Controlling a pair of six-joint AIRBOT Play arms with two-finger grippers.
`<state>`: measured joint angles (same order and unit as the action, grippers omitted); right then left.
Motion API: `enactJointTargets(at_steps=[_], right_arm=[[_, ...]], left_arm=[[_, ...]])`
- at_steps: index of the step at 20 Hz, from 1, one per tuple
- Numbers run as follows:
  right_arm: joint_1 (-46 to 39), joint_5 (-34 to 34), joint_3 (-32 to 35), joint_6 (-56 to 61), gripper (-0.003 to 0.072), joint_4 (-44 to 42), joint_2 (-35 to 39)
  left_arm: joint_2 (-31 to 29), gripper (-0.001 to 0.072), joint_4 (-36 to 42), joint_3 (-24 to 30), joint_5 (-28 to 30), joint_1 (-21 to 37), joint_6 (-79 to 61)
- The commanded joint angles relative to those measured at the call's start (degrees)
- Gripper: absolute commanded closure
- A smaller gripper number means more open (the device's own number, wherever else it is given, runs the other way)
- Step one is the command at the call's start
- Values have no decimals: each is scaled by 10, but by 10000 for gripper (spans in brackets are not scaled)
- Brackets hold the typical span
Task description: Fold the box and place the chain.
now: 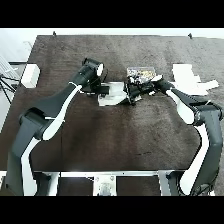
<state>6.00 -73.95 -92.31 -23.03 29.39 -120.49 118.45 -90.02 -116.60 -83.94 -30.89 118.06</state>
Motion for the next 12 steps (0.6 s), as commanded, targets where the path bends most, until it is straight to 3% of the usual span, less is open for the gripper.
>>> enactJointTargets(at_steps=[1, 12], right_arm=[[0, 0, 0, 0, 105, 0, 0], [0, 0, 0, 0, 105, 0, 0]], left_arm=[[5, 242, -5, -2, -11, 0, 6], [7, 243, -20, -2, -20, -5, 10]])
